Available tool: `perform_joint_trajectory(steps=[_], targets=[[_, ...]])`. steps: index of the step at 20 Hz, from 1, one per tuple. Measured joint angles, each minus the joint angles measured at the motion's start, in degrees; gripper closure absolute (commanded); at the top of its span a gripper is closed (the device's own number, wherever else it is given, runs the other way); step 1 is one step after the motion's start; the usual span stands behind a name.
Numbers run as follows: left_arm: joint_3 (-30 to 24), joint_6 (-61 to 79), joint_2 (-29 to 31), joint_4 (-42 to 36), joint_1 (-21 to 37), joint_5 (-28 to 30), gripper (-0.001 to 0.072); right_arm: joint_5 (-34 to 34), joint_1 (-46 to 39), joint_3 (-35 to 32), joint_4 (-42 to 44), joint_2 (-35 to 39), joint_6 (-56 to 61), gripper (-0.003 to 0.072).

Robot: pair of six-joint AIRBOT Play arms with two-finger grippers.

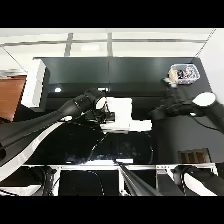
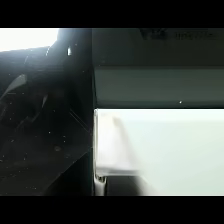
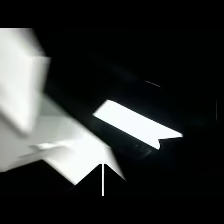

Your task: Fold the box and place the chain.

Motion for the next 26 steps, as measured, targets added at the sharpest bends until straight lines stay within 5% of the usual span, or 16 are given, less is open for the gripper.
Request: perform_joint_trajectory(steps=[6, 12, 17, 19, 25, 26], targets=[[0.0, -0.15, 0.0, 0.11, 0.0, 0.11, 0.0682, 3.52, -16.57, -8.68, 2.19, -2.16, 13.2, 0.0671], [0.0, -0.13, 0.0, 0.11, 0.0, 0.07, 0.0682, 4.13, -6.51, -11.34, 14.29, -11.96, 7.45, 0.067], [0.0, -0.02, 0.0, 0.11, 0.0, -0.15, 0.0682, 8.13, 0.24, -6.43, 17.7, -15.21, 2.03, 0.0656], [0.0, 0.0, 0.0, 0.11, 0.0, -0.17, 0.0682, 11.32, 1.05, -3.23, 15.76, -15.37, 0.83, 0.0097], [0.0, -0.04, 0.0, 0.11, 0.0, -0.2, 0.0682, 15.04, 2.97, 1.11, 16.72, -15.43, 0.5, 0.0079], [0.0, -0.07, 0.0, 0.11, 0.0, -0.2, 0.0682, 15.04, 3.8, 1.33, 17.49, -15.43, 0.5, 0.0146]])
